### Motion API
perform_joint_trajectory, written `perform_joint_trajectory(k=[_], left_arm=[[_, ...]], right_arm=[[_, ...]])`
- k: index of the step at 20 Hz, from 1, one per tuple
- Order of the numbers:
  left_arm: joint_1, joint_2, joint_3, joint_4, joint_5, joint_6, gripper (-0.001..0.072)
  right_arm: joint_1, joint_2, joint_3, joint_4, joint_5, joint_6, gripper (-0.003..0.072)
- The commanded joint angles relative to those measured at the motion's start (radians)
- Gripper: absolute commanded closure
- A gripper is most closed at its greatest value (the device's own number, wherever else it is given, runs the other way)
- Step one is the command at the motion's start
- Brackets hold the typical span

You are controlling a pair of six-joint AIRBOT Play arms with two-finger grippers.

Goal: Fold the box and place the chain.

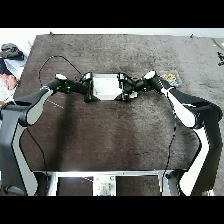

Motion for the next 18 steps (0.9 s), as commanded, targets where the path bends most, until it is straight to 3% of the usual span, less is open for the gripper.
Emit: perform_joint_trajectory(k=[1, 8, 9, 10, 18], left_arm=[[0.000, 0.000, 0.001, 0.001, 0.003, -0.007, -0.0011], [0.000, 0.000, 0.001, 0.028, 0.016, -0.007, -0.0011], [0.000, 0.000, 0.001, 0.034, 0.015, -0.011, 0.0013], [0.000, 0.000, 0.001, 0.038, 0.014, -0.011, 0.0112], [0.000, 0.000, 0.001, 0.026, 0.008, -0.011, 0.0118]], right_arm=[[0.000, 0.000, 0.000, 0.000, 0.001, 0.000, 0.0210], [0.000, 0.000, 0.000, 0.000, 0.002, 0.000, 0.0210], [0.000, 0.000, 0.000, 0.000, 0.002, 0.000, 0.0210], [0.000, 0.000, 0.000, 0.000, 0.001, 0.000, 0.0210], [0.000, 0.000, 0.000, 0.000, 0.001, 0.000, 0.0210]])
